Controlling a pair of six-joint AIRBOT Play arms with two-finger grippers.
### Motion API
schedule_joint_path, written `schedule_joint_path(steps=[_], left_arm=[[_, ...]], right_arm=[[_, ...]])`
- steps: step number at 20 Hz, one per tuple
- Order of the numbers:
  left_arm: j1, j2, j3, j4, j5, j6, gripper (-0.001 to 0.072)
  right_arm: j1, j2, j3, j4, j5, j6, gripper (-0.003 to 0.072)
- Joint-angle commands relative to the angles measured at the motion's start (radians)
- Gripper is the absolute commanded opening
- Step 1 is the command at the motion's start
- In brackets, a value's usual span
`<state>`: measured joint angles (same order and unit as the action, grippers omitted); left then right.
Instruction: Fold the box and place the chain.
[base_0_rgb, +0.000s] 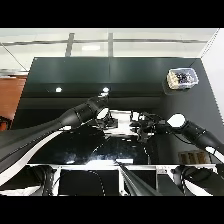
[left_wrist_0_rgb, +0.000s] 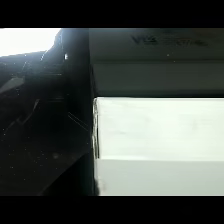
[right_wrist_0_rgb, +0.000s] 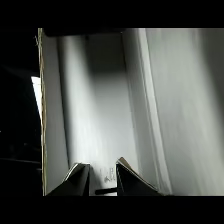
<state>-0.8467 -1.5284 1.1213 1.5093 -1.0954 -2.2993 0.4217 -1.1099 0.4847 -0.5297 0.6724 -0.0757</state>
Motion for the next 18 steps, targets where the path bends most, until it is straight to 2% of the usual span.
schedule_joint_path(steps=[1,2,4,5,6,7,8,9,10,11,12,14,16,18], left_arm=[[0.001,-0.001,0.0,-0.003,0.002,0.0,0.0027],[0.001,-0.001,0.0,-0.003,0.002,0.0,0.0027],[0.001,-0.001,0.0,-0.003,0.002,0.0,0.0027],[0.001,-0.001,0.0,-0.003,0.002,0.0,0.0026],[0.001,-0.001,0.0,-0.003,0.002,0.0,0.0026],[0.001,-0.001,0.0,-0.003,0.002,0.0,0.0026],[0.001,-0.001,0.0,-0.003,0.002,0.0,0.0027],[0.001,-0.001,0.0,-0.003,0.002,0.0,0.0027],[0.001,-0.001,0.0,-0.003,0.002,0.0,0.0027],[0.001,-0.001,0.0,-0.003,0.004,0.0,0.0027],[0.001,-0.001,0.0,-0.003,0.003,0.0,0.0026],[0.001,-0.001,0.0,-0.003,0.003,0.0,0.0027],[0.001,-0.001,0.0,-0.003,0.003,0.0,0.0027],[0.001,-0.001,0.0,-0.003,0.003,0.0,0.0027]], right_arm=[[0.006,-0.02,0.0,0.031,-0.004,0.079,0.0081],[0.006,-0.02,0.0,0.02,-0.001,0.08,0.0006],[0.006,-0.02,0.0,0.019,0.005,0.08,0.0007],[0.006,-0.02,0.0,0.02,0.004,0.088,0.0036],[0.006,-0.02,0.0,0.02,-0.006,0.113,0.0289],[0.006,-0.02,0.0,0.019,-0.015,0.13,0.0415],[0.006,-0.02,0.0,0.012,-0.016,0.131,0.0327],[0.006,-0.02,0.0,0.0,-0.015,0.134,0.0175],[0.006,-0.02,0.0,-0.002,-0.018,0.134,0.0345],[0.006,-0.02,0.0,-0.002,-0.018,0.134,0.0271],[0.006,-0.019,0.0,-0.003,-0.018,0.163,0.0083],[0.002,-0.011,0.001,-0.035,-0.023,0.296,0.0014],[-0.036,0.041,0.006,-0.13,0.01,0.525,0.0013],[-0.14,0.116,0.028,-0.266,0.116,0.703,0.0013]])
